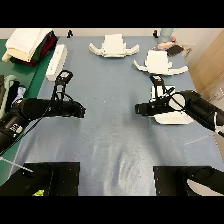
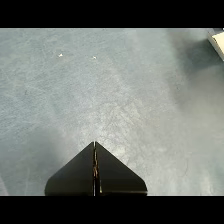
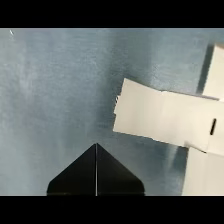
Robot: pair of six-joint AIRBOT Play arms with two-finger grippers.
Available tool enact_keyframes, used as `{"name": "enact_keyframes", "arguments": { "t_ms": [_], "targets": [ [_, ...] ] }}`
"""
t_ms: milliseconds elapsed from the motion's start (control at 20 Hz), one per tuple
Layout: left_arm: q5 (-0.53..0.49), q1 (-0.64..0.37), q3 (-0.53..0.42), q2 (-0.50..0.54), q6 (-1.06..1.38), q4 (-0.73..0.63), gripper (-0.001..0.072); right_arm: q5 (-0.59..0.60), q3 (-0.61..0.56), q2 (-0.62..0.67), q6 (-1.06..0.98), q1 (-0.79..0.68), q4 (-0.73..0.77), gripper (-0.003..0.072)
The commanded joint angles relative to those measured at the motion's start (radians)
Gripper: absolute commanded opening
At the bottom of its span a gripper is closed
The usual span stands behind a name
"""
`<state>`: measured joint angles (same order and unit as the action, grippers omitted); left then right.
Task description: Fold the box.
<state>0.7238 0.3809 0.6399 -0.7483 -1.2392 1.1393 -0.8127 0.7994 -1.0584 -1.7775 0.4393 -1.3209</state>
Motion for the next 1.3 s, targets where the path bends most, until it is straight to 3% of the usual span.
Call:
{"name": "enact_keyframes", "arguments": {
  "t_ms": [0,100,200,350,500,550,600,800,1000,1100,1250],
  "targets": [
    [-0.042,0.000,0.000,0.000,-0.003,-0.003,0.0016,-0.116,0.114,0.000,-0.092,-0.084,-0.143,0.0010],
    [-0.060,0.000,0.000,0.000,-0.011,-0.010,0.0016,-0.302,0.245,-0.002,-0.100,-0.231,-0.293,0.0256],
    [-0.068,0.000,0.000,0.000,-0.011,-0.031,0.0016,-0.444,0.329,-0.009,-0.051,-0.422,-0.364,0.0362],
    [-0.068,0.000,0.000,0.000,-0.012,-0.048,0.0017,-0.564,0.366,-0.064,0.113,-0.723,-0.338,0.0368],
    [-0.055,0.000,0.000,0.000,-0.057,-0.090,0.0052,-0.591,0.366,-0.183,0.284,-0.949,-0.255,0.0368],
    [-0.061,0.000,0.000,0.000,-0.071,-0.109,0.0313,-0.591,0.368,-0.230,0.350,-1.008,-0.188,0.0368],
    [-0.062,-0.001,0.000,0.000,-0.099,-0.120,0.0421,-0.591,0.376,-0.275,0.411,-1.051,-0.129,0.0368],
    [-0.055,-0.002,0.001,0.000,-0.238,-0.165,0.0409,-0.607,0.488,-0.435,0.567,-1.149,0.045,0.0368],
    [-0.026,-0.002,0.001,0.000,-0.274,-0.258,0.0409,-0.699,0.636,-0.573,0.642,-1.183,0.129,0.0368],
    [-0.008,-0.002,0.001,0.000,-0.273,-0.313,0.0409,-0.716,0.650,-0.625,0.705,-1.194,0.216,0.0368],
    [0.005,-0.002,0.001,0.000,-0.274,-0.364,0.0409,-0.719,0.652,-0.703,0.713,-1.194,0.196,0.0368]
  ]
}}
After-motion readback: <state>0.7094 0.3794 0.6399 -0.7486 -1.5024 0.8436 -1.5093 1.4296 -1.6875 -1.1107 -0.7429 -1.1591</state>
